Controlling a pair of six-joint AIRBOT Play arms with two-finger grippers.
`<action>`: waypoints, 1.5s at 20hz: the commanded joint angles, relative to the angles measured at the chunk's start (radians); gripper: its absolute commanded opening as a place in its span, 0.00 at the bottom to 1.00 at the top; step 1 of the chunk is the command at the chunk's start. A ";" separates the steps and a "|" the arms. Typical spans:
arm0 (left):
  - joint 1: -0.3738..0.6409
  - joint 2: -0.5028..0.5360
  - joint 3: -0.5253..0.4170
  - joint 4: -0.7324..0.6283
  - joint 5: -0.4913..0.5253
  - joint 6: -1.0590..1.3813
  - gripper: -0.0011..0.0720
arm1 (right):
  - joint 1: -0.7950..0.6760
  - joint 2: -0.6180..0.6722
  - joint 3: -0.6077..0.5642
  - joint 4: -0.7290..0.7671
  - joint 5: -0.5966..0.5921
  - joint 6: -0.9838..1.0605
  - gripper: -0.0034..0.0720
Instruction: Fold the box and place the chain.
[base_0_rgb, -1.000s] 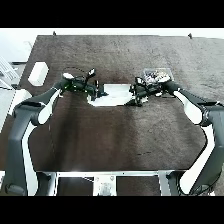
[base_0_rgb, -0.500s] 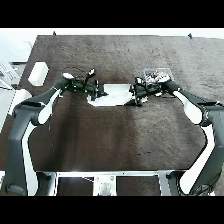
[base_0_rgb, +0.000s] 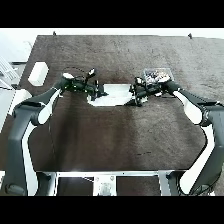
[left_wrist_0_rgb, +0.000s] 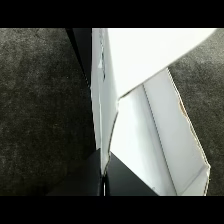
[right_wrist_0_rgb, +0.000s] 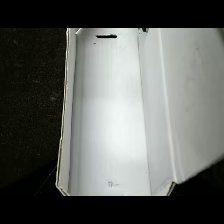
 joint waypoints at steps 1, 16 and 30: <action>-0.001 0.000 0.001 0.000 0.000 0.000 0.05 | 0.001 0.000 0.000 0.000 0.000 0.002 0.82; -0.001 0.000 0.001 0.000 -0.001 0.000 0.05 | 0.001 0.000 0.000 0.000 0.000 0.002 0.82; 0.002 0.010 0.008 -0.102 -0.012 0.002 0.62 | 0.001 0.000 0.000 0.000 0.000 0.002 0.82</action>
